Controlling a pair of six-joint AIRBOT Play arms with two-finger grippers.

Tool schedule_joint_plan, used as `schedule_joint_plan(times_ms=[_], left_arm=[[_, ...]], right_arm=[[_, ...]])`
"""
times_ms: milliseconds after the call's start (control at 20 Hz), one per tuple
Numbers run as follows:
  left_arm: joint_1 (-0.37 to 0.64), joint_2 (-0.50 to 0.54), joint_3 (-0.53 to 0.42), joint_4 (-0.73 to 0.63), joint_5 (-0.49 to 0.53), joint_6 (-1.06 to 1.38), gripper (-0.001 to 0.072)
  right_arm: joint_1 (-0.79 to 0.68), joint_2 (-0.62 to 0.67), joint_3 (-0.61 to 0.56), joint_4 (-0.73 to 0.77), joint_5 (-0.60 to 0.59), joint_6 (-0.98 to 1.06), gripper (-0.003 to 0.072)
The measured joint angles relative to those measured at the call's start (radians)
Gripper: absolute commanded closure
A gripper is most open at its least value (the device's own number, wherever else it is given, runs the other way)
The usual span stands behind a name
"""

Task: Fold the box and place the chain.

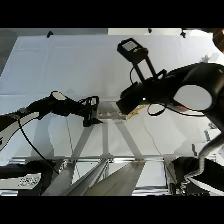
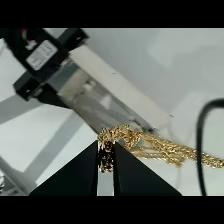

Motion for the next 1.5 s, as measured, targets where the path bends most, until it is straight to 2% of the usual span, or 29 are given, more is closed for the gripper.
schedule_joint_plan(times_ms=[450, 700, 950, 1100, 1350, 1500], left_arm=[[0.000, 0.000, 0.000, 0.000, 0.000, 0.000, 0.0496], [0.000, 0.000, 0.000, 0.000, 0.000, 0.000, 0.0496], [0.000, 0.000, 0.000, 0.000, 0.000, 0.000, 0.0496], [0.000, 0.000, 0.000, 0.000, 0.000, 0.000, 0.0496], [0.000, 0.000, 0.000, 0.000, 0.000, 0.000, 0.0496], [0.000, 0.000, 0.000, 0.000, 0.000, 0.000, 0.0496]], right_arm=[[0.002, -0.092, -0.018, 0.089, -0.132, -0.094, 0.0675], [0.002, -0.113, -0.158, 0.095, -0.245, -0.090, 0.0675], [0.002, -0.145, -0.282, 0.099, -0.296, -0.075, 0.0665], [0.002, -0.159, -0.306, 0.108, -0.317, -0.076, 0.0465], [0.000, -0.130, -0.317, 0.144, -0.317, -0.166, 0.0453], [-0.031, -0.052, -0.320, 0.151, -0.277, -0.310, 0.0341]])
